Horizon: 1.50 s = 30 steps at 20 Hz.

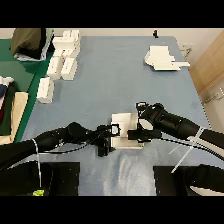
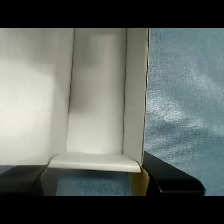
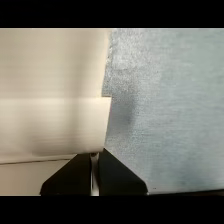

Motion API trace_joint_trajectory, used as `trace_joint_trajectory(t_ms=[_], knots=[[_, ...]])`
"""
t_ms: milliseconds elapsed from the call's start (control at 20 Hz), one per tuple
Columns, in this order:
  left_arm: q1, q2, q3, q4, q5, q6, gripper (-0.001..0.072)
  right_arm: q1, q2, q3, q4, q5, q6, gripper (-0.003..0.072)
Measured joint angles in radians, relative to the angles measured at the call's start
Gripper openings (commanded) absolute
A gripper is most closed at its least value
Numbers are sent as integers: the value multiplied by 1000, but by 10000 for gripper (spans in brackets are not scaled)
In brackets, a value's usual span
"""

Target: Fold the box.

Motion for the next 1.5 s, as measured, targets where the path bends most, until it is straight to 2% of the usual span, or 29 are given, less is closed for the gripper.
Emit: trace_joint_trajectory(t_ms=[50,100,150,200,650,700,750,800,850,950,1100,1250,1350,1500], knots=[[-1,0,0,0,-3,0,465,3,-2,1,-3,12,6,2],[-1,0,0,-1,-3,-1,465,4,-3,2,-8,17,7,122],[-1,0,0,-3,-3,0,465,5,-5,2,-22,35,6,340],[-1,0,0,-4,-2,0,465,5,-5,3,-32,53,6,388],[0,0,0,0,4,-1,465,5,83,59,0,75,5,377],[-1,0,0,0,4,-1,465,5,108,68,2,85,3,287],[0,0,0,0,3,-1,465,1,134,76,1,96,2,138],[0,0,0,0,3,-1,465,-8,165,83,-8,106,-4,24],[0,0,0,0,3,-1,465,-24,193,88,-18,120,-11,0],[0,0,0,0,3,-1,465,-107,241,94,-46,142,-55,0],[0,0,0,0,3,-1,465,-324,248,98,-21,132,-203,0],[0,0,0,0,3,-1,465,-586,163,100,151,77,-443,0],[-1,0,0,-1,3,-1,465,-724,65,100,360,50,-633,0],[0,0,0,-1,3,-1,465,-831,-94,110,662,30,-878,0]])
